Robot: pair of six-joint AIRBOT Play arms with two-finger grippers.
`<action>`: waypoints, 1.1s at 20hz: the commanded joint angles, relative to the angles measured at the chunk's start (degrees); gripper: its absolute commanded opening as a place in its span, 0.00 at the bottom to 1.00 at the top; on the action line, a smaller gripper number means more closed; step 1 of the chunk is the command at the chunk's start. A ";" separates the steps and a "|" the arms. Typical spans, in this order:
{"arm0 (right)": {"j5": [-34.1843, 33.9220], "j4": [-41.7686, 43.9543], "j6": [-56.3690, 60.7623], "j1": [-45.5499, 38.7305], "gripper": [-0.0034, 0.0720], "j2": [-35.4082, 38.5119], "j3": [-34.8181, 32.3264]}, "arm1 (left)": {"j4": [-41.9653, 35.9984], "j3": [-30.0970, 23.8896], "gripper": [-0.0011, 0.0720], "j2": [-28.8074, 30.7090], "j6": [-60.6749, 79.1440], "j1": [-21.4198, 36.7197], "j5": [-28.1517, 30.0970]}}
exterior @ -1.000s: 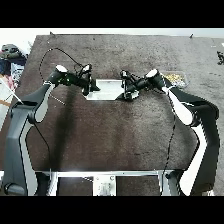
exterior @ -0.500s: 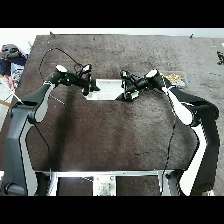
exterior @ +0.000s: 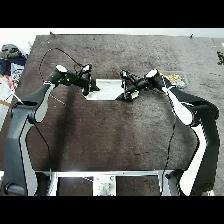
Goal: Fold the box and place the chain.
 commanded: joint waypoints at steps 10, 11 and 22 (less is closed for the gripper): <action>0.02 0.02 0.02 0.00 0.68 -0.04 -0.02 | -2.16 0.00 0.03 -0.02 -0.28 0.02 -0.02; 0.02 0.02 0.02 0.00 0.68 -0.04 -0.02 | -2.36 0.00 0.05 -0.02 -0.39 0.02 -0.02; 0.02 0.02 0.02 0.00 0.68 -0.04 -0.02 | -3.93 2.99 0.42 0.98 -6.71 3.54 -10.45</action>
